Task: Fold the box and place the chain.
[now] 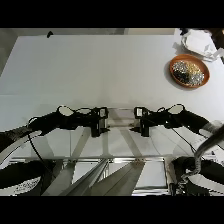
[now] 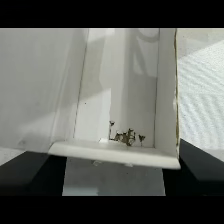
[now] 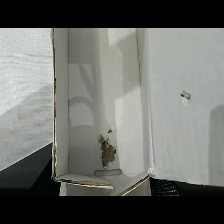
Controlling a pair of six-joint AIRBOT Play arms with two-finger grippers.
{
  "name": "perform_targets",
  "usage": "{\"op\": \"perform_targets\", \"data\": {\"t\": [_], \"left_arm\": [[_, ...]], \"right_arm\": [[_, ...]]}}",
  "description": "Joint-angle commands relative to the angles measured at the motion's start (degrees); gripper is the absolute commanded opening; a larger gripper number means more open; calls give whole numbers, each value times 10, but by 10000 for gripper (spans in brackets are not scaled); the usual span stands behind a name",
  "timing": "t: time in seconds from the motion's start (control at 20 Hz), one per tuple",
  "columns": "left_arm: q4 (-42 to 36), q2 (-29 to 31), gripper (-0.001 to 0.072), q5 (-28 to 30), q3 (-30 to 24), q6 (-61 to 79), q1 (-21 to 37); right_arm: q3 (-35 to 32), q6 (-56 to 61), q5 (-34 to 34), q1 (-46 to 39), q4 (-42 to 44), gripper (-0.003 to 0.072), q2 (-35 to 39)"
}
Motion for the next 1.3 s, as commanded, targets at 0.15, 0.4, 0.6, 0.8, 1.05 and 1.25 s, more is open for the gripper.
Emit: {"op": "perform_targets", "data": {"t": [0.15, 0.4, 0.6, 0.8, 1.05, 1.25], "left_arm": [[0, 0, 147, 2, 0, 2, -1], [0, 0, 8, 2, 0, 2, -1], [0, 0, 9, 2, 0, 2, -1], [0, 0, 11, 2, 0, 2, -1], [0, 0, 11, 2, 0, 2, -1], [0, 0, 11, 2, 0, 2, -1]], "right_arm": [[0, 0, 0, 0, 0, 337, 0], [0, 0, 0, 0, 0, 337, 0], [0, 0, 0, 0, 0, 337, 0], [0, 0, -1, 0, 0, 337, 0], [0, 0, 0, 0, 0, 337, 0], [0, 0, 1, 0, 0, 337, 0]]}}
